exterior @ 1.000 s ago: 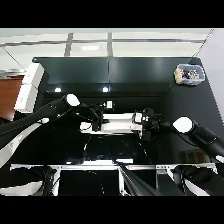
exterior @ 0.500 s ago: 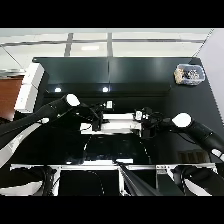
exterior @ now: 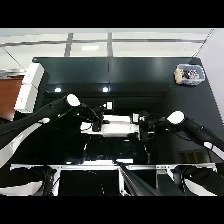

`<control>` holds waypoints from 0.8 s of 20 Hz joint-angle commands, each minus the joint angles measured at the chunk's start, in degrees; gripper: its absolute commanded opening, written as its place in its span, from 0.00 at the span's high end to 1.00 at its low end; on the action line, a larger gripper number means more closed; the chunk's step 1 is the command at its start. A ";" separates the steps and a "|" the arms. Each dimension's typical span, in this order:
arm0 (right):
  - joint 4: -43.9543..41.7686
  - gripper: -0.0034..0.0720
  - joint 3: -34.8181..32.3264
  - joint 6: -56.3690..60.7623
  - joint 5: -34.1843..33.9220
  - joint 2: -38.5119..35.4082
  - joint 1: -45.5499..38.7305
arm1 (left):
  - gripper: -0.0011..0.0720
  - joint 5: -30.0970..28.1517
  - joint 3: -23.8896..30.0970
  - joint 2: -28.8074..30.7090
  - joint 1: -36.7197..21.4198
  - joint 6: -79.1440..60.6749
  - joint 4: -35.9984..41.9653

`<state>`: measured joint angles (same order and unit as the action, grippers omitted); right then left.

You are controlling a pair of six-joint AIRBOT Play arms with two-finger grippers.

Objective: Fold the box and place the chain.

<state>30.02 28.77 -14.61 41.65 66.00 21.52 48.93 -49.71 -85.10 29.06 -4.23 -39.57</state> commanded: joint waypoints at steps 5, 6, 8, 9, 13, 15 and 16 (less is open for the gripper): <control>0.87 0.10 0.02 -1.73 0.24 3.04 -0.02 | 0.95 -0.24 0.00 -0.04 0.00 0.13 -0.02; 0.87 0.10 0.02 -1.73 0.22 3.17 -0.02 | 0.95 -0.24 0.00 -0.04 0.00 0.13 -0.02; 0.87 0.10 0.02 -1.73 0.20 3.30 -0.02 | 0.95 -0.24 0.00 -0.04 0.00 0.13 -0.02; 0.85 0.10 0.02 -1.73 0.22 3.41 -0.02 | 0.95 -0.24 0.00 -0.04 0.00 0.13 -0.02; 0.44 0.10 0.17 -1.73 0.11 4.15 0.02 | 0.95 -0.24 0.00 -0.04 0.00 0.13 -0.02; 0.46 0.14 0.17 -1.70 -0.09 4.17 0.02 | 0.95 -0.24 0.00 -0.04 0.00 0.13 0.00; 0.46 0.14 0.17 -1.53 -0.35 4.17 0.02 | 0.95 -0.24 0.00 -0.04 0.02 0.13 -0.02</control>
